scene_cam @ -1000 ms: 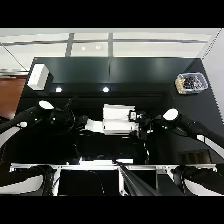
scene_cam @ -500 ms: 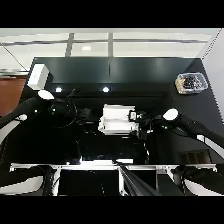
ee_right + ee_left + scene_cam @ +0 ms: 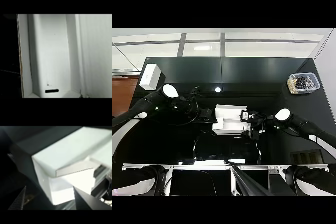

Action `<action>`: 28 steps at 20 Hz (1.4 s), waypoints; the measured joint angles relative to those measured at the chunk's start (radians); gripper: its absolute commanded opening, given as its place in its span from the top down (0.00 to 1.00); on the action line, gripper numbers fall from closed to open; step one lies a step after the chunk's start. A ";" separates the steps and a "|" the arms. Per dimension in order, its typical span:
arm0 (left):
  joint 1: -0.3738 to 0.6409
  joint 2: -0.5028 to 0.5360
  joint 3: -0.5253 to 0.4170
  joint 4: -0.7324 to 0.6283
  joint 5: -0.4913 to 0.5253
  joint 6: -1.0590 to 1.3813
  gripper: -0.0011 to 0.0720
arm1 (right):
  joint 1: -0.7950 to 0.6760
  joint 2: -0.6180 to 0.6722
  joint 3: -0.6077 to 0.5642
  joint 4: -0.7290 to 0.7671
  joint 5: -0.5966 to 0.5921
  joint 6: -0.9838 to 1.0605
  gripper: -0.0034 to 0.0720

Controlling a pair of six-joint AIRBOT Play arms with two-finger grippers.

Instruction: Fold the box and place the chain.

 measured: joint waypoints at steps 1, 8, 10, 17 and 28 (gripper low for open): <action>-0.016 0.000 0.004 0.007 0.020 -0.019 0.06 | 0.000 0.000 0.000 0.000 0.000 0.000 0.63; -0.094 0.001 0.021 0.034 0.080 -0.108 0.16 | 0.000 0.000 0.000 0.000 0.000 0.000 0.63; -0.108 0.001 0.022 0.047 0.084 -0.127 0.16 | 0.000 0.000 0.000 0.000 0.000 0.000 0.63; -0.133 0.001 0.023 0.067 0.100 -0.174 0.17 | 0.000 0.000 0.000 0.000 0.000 0.000 0.63; -0.197 0.001 0.027 0.171 0.167 -0.290 0.20 | 0.000 0.000 0.000 0.000 0.000 0.000 0.63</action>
